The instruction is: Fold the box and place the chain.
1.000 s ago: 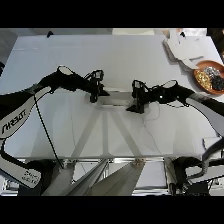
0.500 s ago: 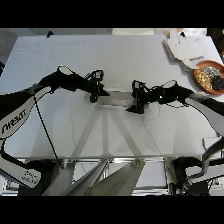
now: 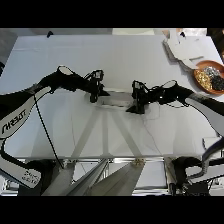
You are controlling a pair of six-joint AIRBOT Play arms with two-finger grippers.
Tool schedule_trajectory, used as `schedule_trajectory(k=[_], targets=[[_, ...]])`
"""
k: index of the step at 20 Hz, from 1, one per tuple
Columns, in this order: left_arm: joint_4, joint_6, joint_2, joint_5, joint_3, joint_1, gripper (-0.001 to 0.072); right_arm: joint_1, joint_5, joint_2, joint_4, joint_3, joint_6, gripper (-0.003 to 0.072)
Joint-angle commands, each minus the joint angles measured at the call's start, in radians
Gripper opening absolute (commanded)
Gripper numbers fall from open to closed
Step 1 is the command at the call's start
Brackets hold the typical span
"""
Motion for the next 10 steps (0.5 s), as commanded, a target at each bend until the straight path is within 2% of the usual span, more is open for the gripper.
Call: schedule_trajectory(k=[1,2,10], targets=[[0.000,0.000,0.000,0.002,0.000,0.000,0.0013,0.001,-0.027,0.000,0.000,0.001,0.000,0.0537],[0.000,0.000,0.000,0.001,0.000,0.000,0.0013,0.001,-0.027,0.000,0.000,0.001,0.000,0.0520],[0.000,0.000,0.000,0.002,0.000,0.000,0.0013,0.001,-0.026,0.000,0.000,0.001,0.001,0.0520]])
